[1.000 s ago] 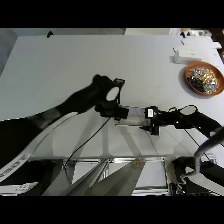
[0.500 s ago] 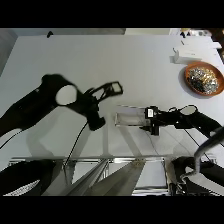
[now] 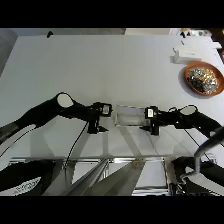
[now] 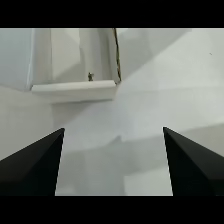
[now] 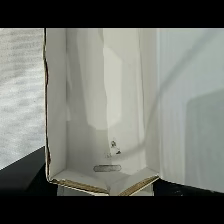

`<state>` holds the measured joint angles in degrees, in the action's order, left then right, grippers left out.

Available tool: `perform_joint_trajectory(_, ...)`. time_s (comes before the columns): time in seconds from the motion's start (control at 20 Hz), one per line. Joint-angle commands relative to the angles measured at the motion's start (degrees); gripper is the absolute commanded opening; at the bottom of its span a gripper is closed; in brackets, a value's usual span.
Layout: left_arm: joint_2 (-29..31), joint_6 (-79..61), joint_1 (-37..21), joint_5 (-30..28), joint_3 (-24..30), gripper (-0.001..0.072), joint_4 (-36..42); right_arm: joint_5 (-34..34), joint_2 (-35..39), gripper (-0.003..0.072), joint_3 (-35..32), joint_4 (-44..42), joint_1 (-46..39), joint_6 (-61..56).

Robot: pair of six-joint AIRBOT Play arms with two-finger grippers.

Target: Fold the box and place the chain.

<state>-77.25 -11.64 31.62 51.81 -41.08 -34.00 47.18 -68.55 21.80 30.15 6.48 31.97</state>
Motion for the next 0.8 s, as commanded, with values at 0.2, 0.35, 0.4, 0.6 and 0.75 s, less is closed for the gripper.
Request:
perform_joint_trajectory(0.2, -10.75, -10.01, -1.73, -1.27, -3.50, 0.0699, 11.67, 0.00, 0.04, 0.0504, 0.04, -0.02, 0.00, 0.00)
perform_joint_trajectory(0.35, -13.35, -10.03, -1.81, 0.24, -6.60, 0.0701, 11.21, 0.00, 0.04, 0.0504, 0.04, -0.02, 0.00, 0.00)
perform_joint_trajectory(0.4, -13.79, -10.03, -1.77, 0.70, -7.02, 0.0701, 10.67, 0.00, 0.04, 0.0504, 0.04, -0.02, 0.00, 0.00)
perform_joint_trajectory(0.6, -13.90, -10.03, -1.31, 1.11, -7.02, 0.0702, 7.76, 0.00, 0.04, 0.0504, 0.04, -0.02, 0.00, 0.00)
perform_joint_trajectory(0.75, -13.90, -10.36, -0.37, 0.90, -7.02, 0.0702, 7.50, 0.00, 0.04, 0.0504, 0.04, -0.02, 0.00, 0.00)
